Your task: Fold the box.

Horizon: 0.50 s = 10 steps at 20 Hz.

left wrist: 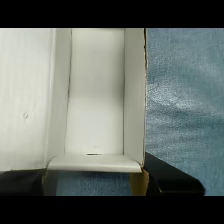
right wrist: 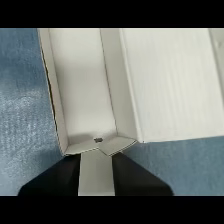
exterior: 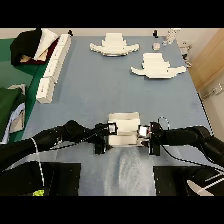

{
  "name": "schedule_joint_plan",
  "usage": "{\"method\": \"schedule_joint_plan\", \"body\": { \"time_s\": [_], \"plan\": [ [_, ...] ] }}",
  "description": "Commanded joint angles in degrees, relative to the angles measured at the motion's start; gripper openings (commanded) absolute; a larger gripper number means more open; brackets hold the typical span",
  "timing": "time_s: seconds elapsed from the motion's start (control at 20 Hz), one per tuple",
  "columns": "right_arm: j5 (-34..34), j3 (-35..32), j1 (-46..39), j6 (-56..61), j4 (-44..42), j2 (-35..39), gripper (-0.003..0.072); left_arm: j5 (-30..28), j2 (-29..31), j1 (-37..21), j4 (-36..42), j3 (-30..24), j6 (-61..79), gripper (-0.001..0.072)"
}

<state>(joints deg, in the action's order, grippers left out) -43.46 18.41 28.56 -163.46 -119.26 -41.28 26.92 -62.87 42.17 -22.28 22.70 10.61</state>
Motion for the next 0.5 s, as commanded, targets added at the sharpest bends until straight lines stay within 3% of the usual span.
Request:
{"method": "schedule_joint_plan", "body": {
  "time_s": [0.0,0.1,0.15,0.25,0.35,0.45],
  "plan": [
    [0.13,-0.04,0.04,-0.50,-0.09,-0.20,0.0387,0.07,-0.02,-0.04,-0.02,0.04,0.07,0.0521],
    [0.17,-0.04,0.04,-0.50,-0.44,-0.17,0.0379,0.07,-0.02,-0.04,0.00,0.04,0.07,0.0521],
    [0.15,-0.04,0.07,-0.50,-1.01,-0.20,0.0275,0.07,-0.02,-0.04,-0.02,0.04,0.07,0.0521],
    [0.15,-0.04,0.13,-0.55,-2.16,-0.20,0.0172,0.07,-0.02,-0.04,-0.02,0.04,0.07,0.0520],
    [0.26,-0.04,0.13,-1.01,-3.78,-0.20,0.0102,0.07,-0.02,-0.04,-0.02,0.04,0.07,0.0520],
    [1.11,-0.04,0.13,-2.80,-5.62,-0.22,0.0088,0.07,-0.02,-0.04,-0.02,0.04,0.07,0.0520]
  ]
}}
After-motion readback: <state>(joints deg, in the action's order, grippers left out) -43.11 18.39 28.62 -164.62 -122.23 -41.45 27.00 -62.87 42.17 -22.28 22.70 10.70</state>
